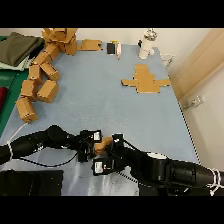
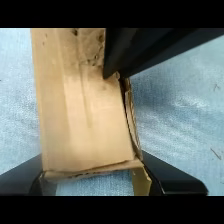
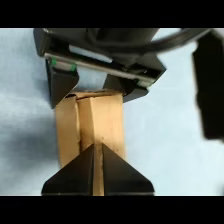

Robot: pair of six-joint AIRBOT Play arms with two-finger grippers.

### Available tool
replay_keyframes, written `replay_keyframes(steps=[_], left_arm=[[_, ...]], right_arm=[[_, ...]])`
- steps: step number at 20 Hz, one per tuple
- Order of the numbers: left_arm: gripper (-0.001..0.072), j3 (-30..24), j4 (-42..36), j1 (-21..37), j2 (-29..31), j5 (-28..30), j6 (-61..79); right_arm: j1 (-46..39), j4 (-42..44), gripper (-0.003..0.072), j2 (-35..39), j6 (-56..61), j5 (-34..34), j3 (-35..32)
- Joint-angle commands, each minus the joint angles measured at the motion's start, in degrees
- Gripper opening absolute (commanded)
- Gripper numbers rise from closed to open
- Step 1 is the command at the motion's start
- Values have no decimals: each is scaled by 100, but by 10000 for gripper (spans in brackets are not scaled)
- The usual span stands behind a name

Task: Fold the box.

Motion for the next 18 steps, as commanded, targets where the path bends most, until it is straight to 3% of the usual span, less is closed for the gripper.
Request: replay_keyframes(steps=[1, 5, 8, 9, 10, 13, 15, 18], left_arm=[[607, 4, 0, -2, -2, 15, -4], [608, 4, 0, 0, -2, 15, -4], [607, 4, 0, 0, -2, 15, -4], [607, 4, 0, 0, -2, 15, -2], [607, 4, 0, 0, -2, 15, -4], [607, 4, 0, 0, -2, 15, -4], [607, 4, 0, 0, -2, 15, -4], [607, 4, 0, 0, -2, 15, -4]], right_arm=[[11, 492, 85, 33, -9, -79, 4], [9, 890, 106, 428, -7, -374, 4], [9, 1528, 106, 903, 225, -1137, 4], [9, 1915, 98, 1062, 625, -1408, 2], [9, 2411, -1, 1213, 1207, -1657, -7], [-35, 3292, 1, 1456, 3390, -1648, -269], [-170, 3272, 0, 1556, 5305, -990, -601], [-404, 3259, 0, 1563, 6837, 1108, -940]])
